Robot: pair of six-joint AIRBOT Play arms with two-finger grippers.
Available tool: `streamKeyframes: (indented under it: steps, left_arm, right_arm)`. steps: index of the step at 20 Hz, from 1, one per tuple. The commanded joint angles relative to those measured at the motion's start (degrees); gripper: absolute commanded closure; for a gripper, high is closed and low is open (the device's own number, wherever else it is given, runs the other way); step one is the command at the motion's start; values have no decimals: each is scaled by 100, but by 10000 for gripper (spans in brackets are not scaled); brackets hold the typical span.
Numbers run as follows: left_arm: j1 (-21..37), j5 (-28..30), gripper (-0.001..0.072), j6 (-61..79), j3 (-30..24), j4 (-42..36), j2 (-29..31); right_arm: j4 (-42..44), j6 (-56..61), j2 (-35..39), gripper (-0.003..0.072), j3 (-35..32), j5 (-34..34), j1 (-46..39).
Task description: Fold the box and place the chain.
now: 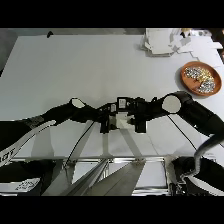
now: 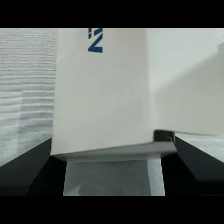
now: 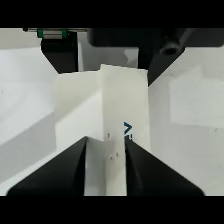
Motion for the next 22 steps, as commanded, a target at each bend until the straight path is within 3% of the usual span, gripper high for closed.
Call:
streamKeyframes:
  steps: [1, 9, 22]
  left_arm:
    - [0, -7, 558, 4, -2, 7, 0]
    - [0, -7, 558, 4, -2, 7, 0]
    - [0, -7, 558, 4, -2, 7, 0]
  right_arm:
    - [-105, 2, -2, 522, -2, 13, 4]
    - [-125, 4, -2, 611, -114, -111, 4]
    - [-284, 131, -2, 633, -136, -282, 4]
